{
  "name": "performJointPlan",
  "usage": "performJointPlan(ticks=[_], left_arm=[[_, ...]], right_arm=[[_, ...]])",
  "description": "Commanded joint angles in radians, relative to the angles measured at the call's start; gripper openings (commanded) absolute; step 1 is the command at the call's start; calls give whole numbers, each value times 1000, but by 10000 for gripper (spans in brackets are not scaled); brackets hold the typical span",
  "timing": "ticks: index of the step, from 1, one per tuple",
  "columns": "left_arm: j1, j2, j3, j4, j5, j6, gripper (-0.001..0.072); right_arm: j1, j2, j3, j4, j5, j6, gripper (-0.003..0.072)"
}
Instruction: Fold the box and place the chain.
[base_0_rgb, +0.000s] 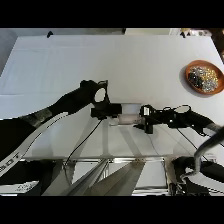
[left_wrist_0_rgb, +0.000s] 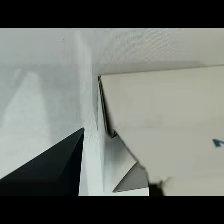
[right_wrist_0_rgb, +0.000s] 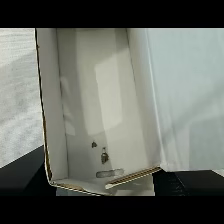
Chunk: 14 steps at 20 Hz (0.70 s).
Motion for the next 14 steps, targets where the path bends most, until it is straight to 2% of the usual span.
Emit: performJointPlan(ticks=[1,6,8,14], left_arm=[[-17,-48,40,14,-39,-14,415],[-45,-69,40,102,-68,-118,409],[-50,-70,40,108,-58,-127,309],[-77,-98,40,106,-50,-129,310]], right_arm=[[0,1,0,0,0,0,358],[0,1,0,0,0,0,358],[0,1,0,0,0,0,358],[0,1,0,0,0,0,358]])
